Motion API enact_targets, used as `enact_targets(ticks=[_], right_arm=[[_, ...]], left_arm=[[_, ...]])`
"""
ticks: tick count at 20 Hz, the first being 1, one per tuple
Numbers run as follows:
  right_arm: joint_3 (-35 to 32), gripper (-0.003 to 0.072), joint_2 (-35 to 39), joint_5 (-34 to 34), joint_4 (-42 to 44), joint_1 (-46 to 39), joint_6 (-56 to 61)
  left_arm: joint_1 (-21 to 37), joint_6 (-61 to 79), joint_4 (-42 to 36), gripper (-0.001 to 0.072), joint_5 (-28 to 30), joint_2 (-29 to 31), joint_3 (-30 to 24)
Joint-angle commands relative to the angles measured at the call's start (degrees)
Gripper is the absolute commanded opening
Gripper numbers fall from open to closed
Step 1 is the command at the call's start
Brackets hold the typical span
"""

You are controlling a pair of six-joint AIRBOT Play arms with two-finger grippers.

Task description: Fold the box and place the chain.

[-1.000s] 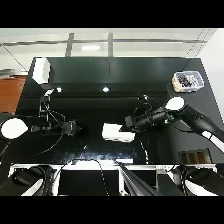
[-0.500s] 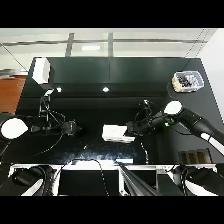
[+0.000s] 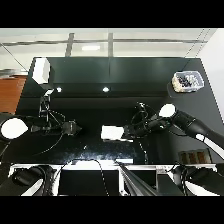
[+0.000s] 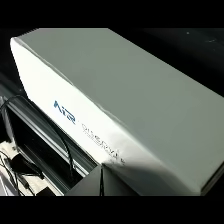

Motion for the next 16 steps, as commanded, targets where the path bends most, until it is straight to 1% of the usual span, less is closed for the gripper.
enact_targets(ticks=[1,4,6,7,8,9,11,12,13,14,16], right_arm=[[0.6,0.0021,1.1,1.7,3.5,-1.0,-3.3],[3.3,0.0022,5.5,4.0,4.1,-4.2,-4.1],[4.8,0.0021,9.2,6.5,3.8,-8.6,-5.0],[4.9,0.0022,10.9,7.6,1.7,-11.5,-5.0],[4.8,0.0022,12.3,8.7,-3.0,-14.1,-4.5],[4.8,0.0022,13.5,9.7,-9.6,-17.0,-2.6],[4.8,0.0022,14.3,10.2,-22.5,-21.3,2.1],[4.8,0.0022,14.3,10.5,-25.6,-22.9,2.9],[4.8,0.0022,14.3,10.8,-27.3,-24.2,2.8],[4.7,0.0021,14.3,10.9,-28.1,-24.9,2.8],[4.6,0.0021,14.3,10.9,-29.4,-25.2,2.6]], left_arm=[[0.0,0.2,0.1,0.0646,0.1,0.0,0.0],[0.0,1.3,0.0,0.0646,0.2,0.0,0.0],[0.0,1.9,-1.1,0.0646,0.0,0.0,0.1],[0.0,3.8,-2.7,0.0646,0.0,-0.1,0.1],[0.0,6.5,-5.0,0.0646,0.0,-0.5,0.1],[0.0,10.3,-7.9,0.0645,0.0,-1.3,0.1],[0.0,24.2,-16.3,0.0647,0.0,-4.2,0.1],[-0.1,32.3,-20.4,0.0649,-0.3,-6.1,0.2],[-0.2,40.2,-23.1,0.0673,-0.8,-8.2,0.8],[-0.9,47.6,-23.6,0.0720,-1.4,-10.3,1.8],[-3.4,60.2,-21.9,0.0720,-1.4,-13.8,4.7]])
